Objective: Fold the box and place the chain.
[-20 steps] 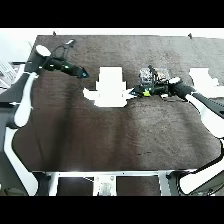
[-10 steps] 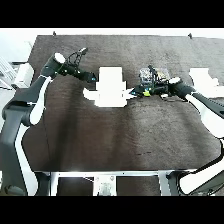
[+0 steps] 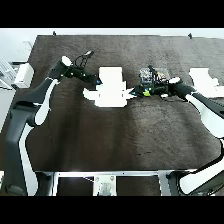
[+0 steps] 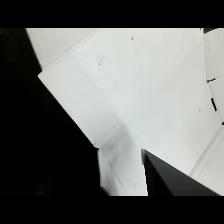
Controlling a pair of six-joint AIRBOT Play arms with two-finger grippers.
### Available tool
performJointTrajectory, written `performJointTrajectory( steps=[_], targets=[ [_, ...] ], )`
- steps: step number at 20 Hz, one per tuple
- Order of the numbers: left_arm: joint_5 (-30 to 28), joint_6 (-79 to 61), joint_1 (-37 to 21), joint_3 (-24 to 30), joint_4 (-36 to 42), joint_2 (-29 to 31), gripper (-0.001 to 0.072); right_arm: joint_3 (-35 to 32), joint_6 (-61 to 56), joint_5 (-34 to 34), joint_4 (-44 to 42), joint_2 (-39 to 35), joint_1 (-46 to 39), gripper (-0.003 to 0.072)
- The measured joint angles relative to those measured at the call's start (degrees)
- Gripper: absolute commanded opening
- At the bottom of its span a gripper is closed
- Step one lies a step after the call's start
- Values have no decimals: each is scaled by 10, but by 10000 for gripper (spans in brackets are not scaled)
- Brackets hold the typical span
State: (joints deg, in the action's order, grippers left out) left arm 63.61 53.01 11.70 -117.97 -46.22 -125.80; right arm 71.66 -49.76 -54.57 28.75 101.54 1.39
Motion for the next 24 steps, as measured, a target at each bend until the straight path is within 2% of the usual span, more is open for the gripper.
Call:
performJointTrajectory(
  steps=[2, 6, 7, 17, 18, 19, 24],
  targets=[
    [-4, -5, 1, 0, 6, -2, 485, 0, 2, 0, 0, 0, 0, 9],
    [-6, -20, 4, 0, 31, -7, 485, 0, 4, 0, 0, 0, 0, 10],
    [-4, -24, 3, 0, 37, -11, 456, 0, 5, 0, 0, 0, 0, 9],
    [11, -50, 3, 0, 73, -22, 416, 0, 7, 0, 0, 0, 0, 9],
    [14, -51, 4, 0, 74, -22, 401, 0, 7, 0, 0, 0, 0, 9],
    [16, -52, 4, 0, 74, -22, 349, 0, 7, 0, 0, 0, 0, 10],
    [25, -60, 3, 0, 75, -22, 348, 0, 7, -1, 0, 0, 0, 10]
  ],
)
